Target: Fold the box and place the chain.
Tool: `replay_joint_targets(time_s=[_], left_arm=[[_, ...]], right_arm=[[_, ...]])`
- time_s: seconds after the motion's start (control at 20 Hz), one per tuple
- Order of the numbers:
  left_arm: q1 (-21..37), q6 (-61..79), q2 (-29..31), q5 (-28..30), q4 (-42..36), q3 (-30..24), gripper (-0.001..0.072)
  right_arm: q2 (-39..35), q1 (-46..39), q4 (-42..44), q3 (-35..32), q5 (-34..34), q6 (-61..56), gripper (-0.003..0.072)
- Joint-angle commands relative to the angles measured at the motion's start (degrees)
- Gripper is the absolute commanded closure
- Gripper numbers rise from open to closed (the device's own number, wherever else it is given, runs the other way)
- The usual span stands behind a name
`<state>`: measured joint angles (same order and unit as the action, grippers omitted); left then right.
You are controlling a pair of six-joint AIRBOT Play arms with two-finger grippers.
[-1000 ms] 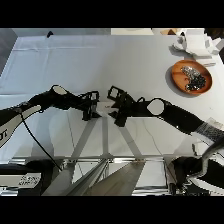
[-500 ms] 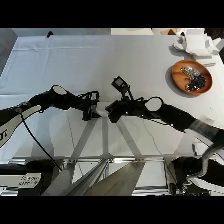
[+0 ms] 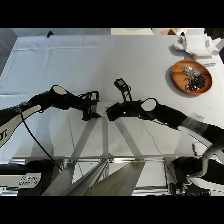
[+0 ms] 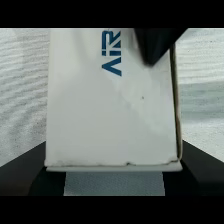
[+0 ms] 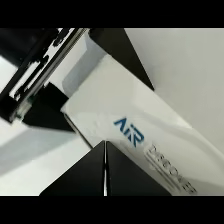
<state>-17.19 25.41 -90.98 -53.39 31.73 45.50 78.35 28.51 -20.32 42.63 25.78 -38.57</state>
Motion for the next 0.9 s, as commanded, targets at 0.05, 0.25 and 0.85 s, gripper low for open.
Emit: replay_joint_targets(time_s=[0.05,0.25,0.85], left_arm=[[0.0,0.1,0.0,0.0,0.0,0.0,0.0435],[0.0,0.1,0.0,0.0,0.0,0.0,0.0435],[0.0,0.1,0.0,0.0,0.0,0.0,0.0435]], right_arm=[[-6.5,-1.8,-0.5,0.1,-0.7,1.5,0.0678],[-15.1,-10.2,-14.4,0.1,2.1,-4.9,0.0678],[-21.7,-48.1,-59.3,0.1,16.7,-33.6,0.0677]])
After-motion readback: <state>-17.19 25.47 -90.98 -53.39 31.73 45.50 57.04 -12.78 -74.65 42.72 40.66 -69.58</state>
